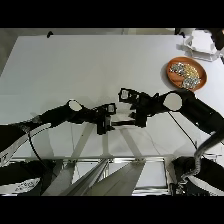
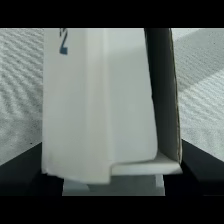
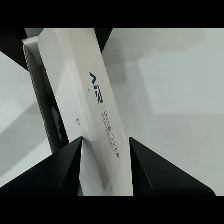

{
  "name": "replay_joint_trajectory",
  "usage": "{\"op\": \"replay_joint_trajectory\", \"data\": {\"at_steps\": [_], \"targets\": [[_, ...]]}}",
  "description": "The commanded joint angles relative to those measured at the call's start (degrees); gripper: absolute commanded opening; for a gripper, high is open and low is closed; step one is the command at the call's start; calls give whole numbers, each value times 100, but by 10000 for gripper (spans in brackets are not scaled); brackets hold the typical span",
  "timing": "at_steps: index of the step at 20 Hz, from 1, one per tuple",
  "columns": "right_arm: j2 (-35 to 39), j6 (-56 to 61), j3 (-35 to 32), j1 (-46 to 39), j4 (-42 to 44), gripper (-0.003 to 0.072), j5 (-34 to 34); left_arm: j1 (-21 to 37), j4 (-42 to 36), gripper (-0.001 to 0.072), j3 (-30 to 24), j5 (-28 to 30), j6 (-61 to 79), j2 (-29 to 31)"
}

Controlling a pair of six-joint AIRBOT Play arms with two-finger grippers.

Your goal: Fold the box and place the chain.

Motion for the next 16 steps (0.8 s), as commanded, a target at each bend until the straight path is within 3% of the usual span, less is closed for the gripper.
{"op": "replay_joint_trajectory", "data": {"at_steps": [1,16], "targets": [[4,0,-107,7,31,294,46,-2,0,412,-2,2,0,2],[4,4,-573,304,109,294,-35,-2,0,412,-2,2,0,2]]}}
